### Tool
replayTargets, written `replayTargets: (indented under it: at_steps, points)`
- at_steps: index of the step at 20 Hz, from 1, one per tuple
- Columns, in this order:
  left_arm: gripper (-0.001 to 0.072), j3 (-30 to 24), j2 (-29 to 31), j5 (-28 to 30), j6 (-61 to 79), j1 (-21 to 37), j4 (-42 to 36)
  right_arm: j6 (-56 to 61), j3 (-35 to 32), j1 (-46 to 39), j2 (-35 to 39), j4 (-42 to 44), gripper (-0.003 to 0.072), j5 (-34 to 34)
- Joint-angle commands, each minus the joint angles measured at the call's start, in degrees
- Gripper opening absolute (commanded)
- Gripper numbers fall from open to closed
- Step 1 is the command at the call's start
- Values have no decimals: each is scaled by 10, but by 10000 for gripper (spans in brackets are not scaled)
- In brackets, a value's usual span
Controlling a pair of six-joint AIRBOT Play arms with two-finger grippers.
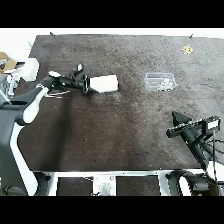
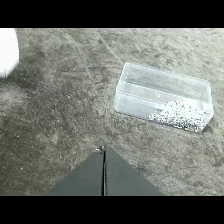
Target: Fold the box and place the chain.
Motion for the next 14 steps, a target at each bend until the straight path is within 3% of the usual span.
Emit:
replayTargets:
  at_steps: [1, 5, 8, 10, 14]
  points:
    - [5, 1, 103, 87, -111, 42, -33, 1, -1, 0, 2, -30, 2, -2]
    - [2, -1, 262, 245, -325, 140, 8, 2, -19, 0, 2, -57, 2, -2]
    - [1, -30, 375, 343, -487, 207, 180, 24, -24, 0, 2, -56, 2, -3]
    - [2, -70, 431, 337, -557, 259, 250, 24, -24, 0, 2, -55, 2, -12]
    - [2, -225, 513, 306, -579, 381, 270, 24, -24, 0, 2, -55, 2, -29]
